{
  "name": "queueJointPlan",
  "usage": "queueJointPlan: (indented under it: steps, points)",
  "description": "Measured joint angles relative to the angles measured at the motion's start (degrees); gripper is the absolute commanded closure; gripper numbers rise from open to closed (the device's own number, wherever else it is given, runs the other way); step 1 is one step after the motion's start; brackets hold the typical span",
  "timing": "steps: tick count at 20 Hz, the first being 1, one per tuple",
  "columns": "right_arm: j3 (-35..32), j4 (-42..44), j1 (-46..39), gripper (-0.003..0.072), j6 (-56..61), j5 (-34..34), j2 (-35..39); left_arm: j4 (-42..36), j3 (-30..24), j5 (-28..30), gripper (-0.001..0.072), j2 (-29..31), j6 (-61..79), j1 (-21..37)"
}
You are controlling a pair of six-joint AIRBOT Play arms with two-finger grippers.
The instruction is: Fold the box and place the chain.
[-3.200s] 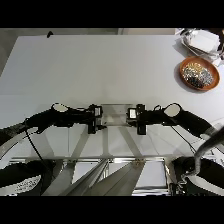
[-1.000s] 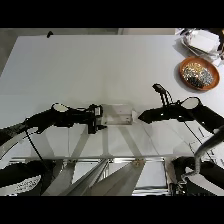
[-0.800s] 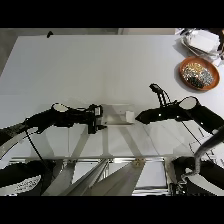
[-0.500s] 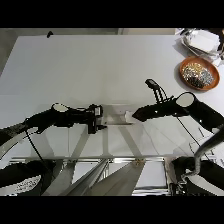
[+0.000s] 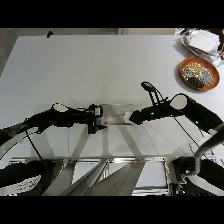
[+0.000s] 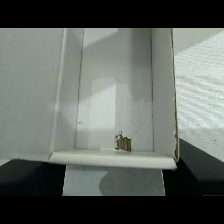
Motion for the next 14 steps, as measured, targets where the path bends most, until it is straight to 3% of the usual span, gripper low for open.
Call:
queueJointPlan:
  steps: [7, 14]
  points:
    - [0.92, -11.54, 6.23, 0.0227, 15.96, -3.65, -0.02, 0.0, 0.0, -0.02, 0.0416, 0.0, -0.02, 0.0]
    - [6.97, -21.35, 12.31, 0.0227, 31.61, -1.22, -5.05, -0.02, 0.0, 0.0, 0.0416, 0.0, 0.0, 0.0]
